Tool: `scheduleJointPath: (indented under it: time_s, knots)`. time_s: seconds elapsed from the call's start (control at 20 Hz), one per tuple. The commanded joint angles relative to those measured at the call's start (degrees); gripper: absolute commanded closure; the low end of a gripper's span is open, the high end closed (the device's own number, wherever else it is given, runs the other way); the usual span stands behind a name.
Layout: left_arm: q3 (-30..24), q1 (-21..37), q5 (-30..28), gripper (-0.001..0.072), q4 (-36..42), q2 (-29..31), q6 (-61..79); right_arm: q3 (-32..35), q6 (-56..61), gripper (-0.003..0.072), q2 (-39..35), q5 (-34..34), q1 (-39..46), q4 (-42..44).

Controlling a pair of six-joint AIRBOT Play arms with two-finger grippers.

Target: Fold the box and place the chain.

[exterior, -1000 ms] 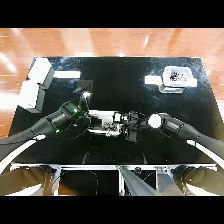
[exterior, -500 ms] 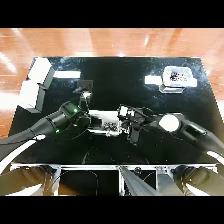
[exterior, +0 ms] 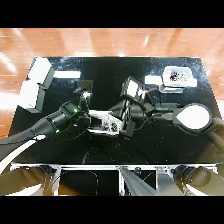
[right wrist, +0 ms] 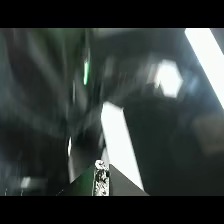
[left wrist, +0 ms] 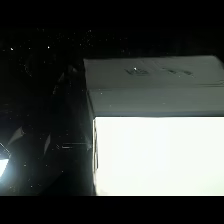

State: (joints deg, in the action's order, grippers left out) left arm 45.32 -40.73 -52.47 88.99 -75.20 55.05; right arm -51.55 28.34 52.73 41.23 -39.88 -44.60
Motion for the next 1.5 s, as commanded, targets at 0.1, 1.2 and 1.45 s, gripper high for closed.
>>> scheduleJointPath:
  time_s: [0.1, 1.2, 1.45]
  knots:
    - [-0.02, 0.00, 0.20, 0.0683, 0.00, 0.02, 0.02, -9.55, 0.37, 0.0664, 0.85, -8.74, -3.13, 1.64]
    - [-0.02, 0.00, 0.17, 0.0683, -0.02, 0.02, 0.04, -4.48, 19.45, 0.0655, 7.08, 6.95, -2.12, -10.86]
    - [-0.02, 0.00, 0.20, 0.0683, -0.02, 0.02, 0.04, -0.26, 19.69, 0.0656, 8.41, 5.46, -2.16, -10.08]
